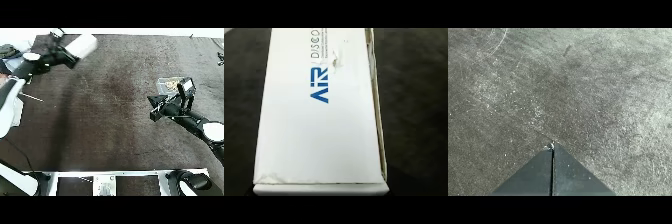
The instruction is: Fold the box and place the chain.
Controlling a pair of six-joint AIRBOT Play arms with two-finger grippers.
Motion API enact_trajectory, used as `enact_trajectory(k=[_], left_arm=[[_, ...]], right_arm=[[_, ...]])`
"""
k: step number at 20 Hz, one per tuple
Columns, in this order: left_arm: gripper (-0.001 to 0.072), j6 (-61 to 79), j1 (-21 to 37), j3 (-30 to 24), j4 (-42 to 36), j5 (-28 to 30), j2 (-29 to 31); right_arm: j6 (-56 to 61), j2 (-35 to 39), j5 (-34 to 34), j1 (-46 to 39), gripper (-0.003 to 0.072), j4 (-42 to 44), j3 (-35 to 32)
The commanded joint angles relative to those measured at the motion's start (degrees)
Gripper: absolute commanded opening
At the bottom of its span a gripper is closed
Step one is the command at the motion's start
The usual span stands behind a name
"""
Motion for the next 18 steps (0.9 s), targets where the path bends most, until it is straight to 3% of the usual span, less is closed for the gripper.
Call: enact_trajectory(k=[1, 5, 13, 18], left_arm=[[0.0007, -21.38, 8.20, -0.48, 7.48, 4.35, 1.77], [0.0007, -35.34, 13.40, -2.97, 22.01, 6.03, 0.04], [0.0009, -39.74, 13.99, -7.98, 23.23, 21.77, -3.15], [0.0008, -40.19, 14.01, -11.21, 23.37, 25.77, -4.52]], right_arm=[[0.09, 0.24, -0.17, 0.04, -0.0017, -0.04, -0.17], [0.09, 0.24, -0.17, 0.04, -0.0017, -0.02, -0.17], [0.09, 0.24, -0.17, 0.04, -0.0017, -0.02, -0.17], [1.01, 0.22, -0.35, 0.04, -0.0017, -0.04, -0.17]])
